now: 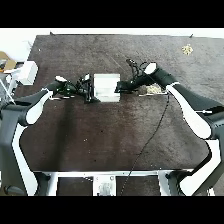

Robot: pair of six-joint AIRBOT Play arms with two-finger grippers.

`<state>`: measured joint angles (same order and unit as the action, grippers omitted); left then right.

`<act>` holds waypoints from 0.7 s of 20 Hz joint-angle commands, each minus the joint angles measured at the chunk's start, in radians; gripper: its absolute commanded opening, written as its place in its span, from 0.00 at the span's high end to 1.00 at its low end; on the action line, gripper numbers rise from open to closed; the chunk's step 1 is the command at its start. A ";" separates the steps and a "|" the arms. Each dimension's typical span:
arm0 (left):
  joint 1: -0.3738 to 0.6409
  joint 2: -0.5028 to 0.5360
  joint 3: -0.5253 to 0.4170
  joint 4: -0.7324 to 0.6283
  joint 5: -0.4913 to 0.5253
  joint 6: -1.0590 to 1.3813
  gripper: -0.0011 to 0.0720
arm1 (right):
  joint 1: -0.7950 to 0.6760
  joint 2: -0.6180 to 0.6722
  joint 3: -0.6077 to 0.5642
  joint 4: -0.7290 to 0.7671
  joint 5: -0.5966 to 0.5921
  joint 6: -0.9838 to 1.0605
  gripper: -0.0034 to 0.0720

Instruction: Fold the box and place the chain.

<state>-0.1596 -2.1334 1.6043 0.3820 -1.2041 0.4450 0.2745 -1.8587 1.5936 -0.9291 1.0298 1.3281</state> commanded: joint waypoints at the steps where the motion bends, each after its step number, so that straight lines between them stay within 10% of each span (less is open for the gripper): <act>1: 0.000 0.000 0.000 0.000 0.000 0.000 0.76 | 0.037 -0.010 0.037 -0.163 -0.013 0.109 0.37; 14: 0.000 0.000 0.000 0.000 0.000 0.000 0.76 | 0.197 -0.143 0.284 -0.637 0.186 0.451 0.38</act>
<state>-0.1600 -2.1334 1.6043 0.3817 -1.2041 0.4454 0.4473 -1.9881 1.8572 -1.4670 1.1923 1.6814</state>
